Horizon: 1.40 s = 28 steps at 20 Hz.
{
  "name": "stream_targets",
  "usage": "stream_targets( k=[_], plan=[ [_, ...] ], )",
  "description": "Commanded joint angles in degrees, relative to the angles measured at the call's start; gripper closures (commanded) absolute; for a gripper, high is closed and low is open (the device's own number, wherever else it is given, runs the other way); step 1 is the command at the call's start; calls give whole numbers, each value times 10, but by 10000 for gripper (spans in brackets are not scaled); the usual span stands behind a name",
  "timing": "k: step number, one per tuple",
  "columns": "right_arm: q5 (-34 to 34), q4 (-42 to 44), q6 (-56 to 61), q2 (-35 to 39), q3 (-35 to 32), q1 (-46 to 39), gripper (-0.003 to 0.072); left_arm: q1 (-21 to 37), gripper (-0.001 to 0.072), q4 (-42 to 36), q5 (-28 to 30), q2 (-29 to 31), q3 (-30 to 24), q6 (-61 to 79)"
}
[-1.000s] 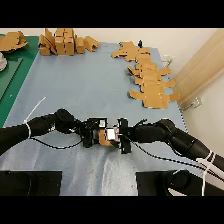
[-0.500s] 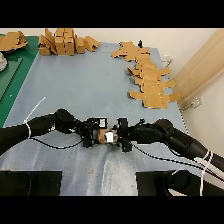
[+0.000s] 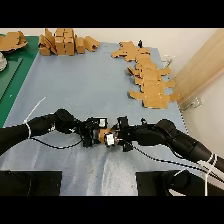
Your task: Fold the box.
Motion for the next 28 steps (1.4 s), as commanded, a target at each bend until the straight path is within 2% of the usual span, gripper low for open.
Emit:
stream_targets(
  k=[1,13,14,17,28],
  plan=[
    [0,-2,0,3,1,1,360,0,184,0,0,0,0,0],
    [31,-34,1,18,1,1,363,0,184,0,0,0,0,0],
    [31,-33,1,18,1,1,412,0,184,0,0,0,0,0],
    [30,-31,1,18,1,1,414,0,184,0,0,0,0,0],
    [-26,18,28,-12,-1,19,415,0,184,0,0,0,0,0]
  ],
)
